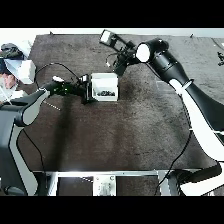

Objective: Fold the box and place the chain.

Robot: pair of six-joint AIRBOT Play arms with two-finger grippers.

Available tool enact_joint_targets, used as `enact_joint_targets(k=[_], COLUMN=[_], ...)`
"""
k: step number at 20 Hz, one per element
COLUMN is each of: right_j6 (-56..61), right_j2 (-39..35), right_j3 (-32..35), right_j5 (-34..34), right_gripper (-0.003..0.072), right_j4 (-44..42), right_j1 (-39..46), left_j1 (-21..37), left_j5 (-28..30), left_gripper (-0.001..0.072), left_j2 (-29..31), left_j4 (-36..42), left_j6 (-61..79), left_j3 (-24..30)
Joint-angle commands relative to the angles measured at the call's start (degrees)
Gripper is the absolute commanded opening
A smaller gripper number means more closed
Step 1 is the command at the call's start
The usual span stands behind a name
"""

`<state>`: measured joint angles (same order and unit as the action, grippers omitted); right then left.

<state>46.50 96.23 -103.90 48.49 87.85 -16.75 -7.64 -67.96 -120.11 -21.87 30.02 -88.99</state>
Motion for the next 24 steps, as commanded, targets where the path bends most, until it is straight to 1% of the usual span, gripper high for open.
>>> enact_joint_targets(k=[1,3,4,5,6,7,8,9,10,11,13,17,20,21,22,24], right_j6=[-1.0,-1.0,-1.0,-1.0,-1.2,-3.4,-7.1,-9.9,-11.9,-12.9,-14.7,-16.3,-19.5,-21.1,-23.4,-25.5], right_j2=[-0.7,-0.3,0.2,0.8,1.7,2.9,4.4,5.9,7.2,8.3,10.6,14.0,14.3,14.3,14.0,13.7], right_j3=[0.0,0.0,0.0,0.0,0.0,0.0,-0.1,-0.1,-0.1,-0.1,-0.1,-0.1,-0.1,-0.1,-0.1,-0.1], right_j5=[-9.9,-13.3,-14.1,-12.9,-10.3,-7.8,-5.5,-3.8,-1.6,0.7,4.9,6.9,11.8,13.6,15.8,20.1], right_gripper=[0.0412,0.0406,0.0129,0.0104,0.0103,0.0093,0.0057,0.0056,0.0056,0.0057,0.0058,0.0058,0.0059,0.0078,0.0076,0.0077], right_j4=[-0.3,-4.4,-8.1,-13.5,-20.5,-28.1,-37.2,-44.2,-49.0,-51.2,-52.1,-52.2,-52.4,-52.6,-52.8,-54.6], right_j1=[3.7,5.8,7.1,8.7,11.0,13.2,15.6,17.3,18.6,19.2,19.3,17.7,16.2,15.9,15.7,15.7], left_j1=[0.0,0.0,0.0,0.0,0.0,0.0,0.0,0.0,0.0,0.0,0.0,0.0,0.0,0.0,0.0,0.0], left_j5=[0.0,0.0,0.0,0.0,0.0,0.0,0.0,0.0,0.0,0.0,0.0,0.0,0.0,0.0,0.0,0.0], left_gripper=[0.0304,0.0304,0.0304,0.0304,0.0304,0.0304,0.0304,0.0304,0.0304,0.0304,0.0304,0.0304,0.0304,0.0304,0.0304,0.0304], left_j2=[0.0,0.0,0.0,0.0,0.0,0.0,0.0,0.0,0.0,0.0,0.0,0.0,0.0,0.0,0.0,0.0], left_j4=[0.0,0.0,0.0,0.0,0.0,0.0,0.0,0.0,0.0,0.0,0.0,0.0,0.0,0.0,0.0,0.0], left_j6=[0.0,0.0,0.0,0.0,0.0,0.0,0.0,0.0,0.0,0.0,0.0,0.0,0.0,0.0,0.0,0.0], left_j3=[0.0,0.0,0.0,0.0,0.0,0.0,0.0,0.0,0.0,0.0,0.0,0.0,0.0,0.0,0.0,0.0])
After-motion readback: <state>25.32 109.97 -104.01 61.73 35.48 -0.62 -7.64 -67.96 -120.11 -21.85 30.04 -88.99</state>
